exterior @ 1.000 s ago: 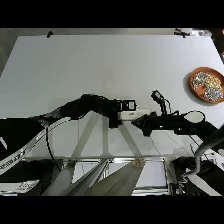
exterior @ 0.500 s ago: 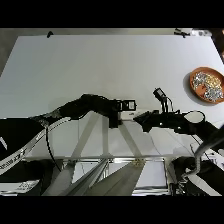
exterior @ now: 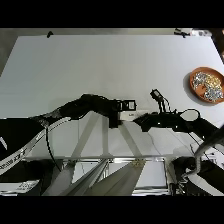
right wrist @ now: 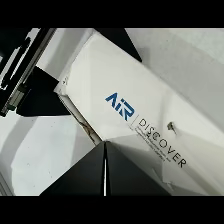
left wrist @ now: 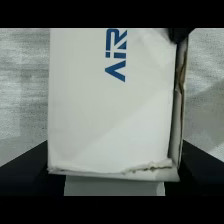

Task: Fold the box and place the chain.

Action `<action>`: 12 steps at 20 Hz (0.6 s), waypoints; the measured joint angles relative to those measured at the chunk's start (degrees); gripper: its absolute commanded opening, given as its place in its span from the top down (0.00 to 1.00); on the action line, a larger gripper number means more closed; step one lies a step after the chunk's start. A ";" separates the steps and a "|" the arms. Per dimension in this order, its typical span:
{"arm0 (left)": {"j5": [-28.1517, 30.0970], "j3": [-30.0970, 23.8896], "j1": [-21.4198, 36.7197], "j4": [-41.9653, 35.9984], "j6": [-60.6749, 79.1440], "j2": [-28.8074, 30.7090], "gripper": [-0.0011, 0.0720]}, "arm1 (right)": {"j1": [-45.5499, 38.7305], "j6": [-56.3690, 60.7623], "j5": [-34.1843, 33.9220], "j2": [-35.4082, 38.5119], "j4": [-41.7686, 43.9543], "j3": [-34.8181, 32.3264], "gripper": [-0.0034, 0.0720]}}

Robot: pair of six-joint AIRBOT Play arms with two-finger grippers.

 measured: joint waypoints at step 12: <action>0.02 0.00 0.00 -0.09 0.00 0.00 0.61 | 0.02 -0.17 -3.78 11.37 -1.99 0.13 0.94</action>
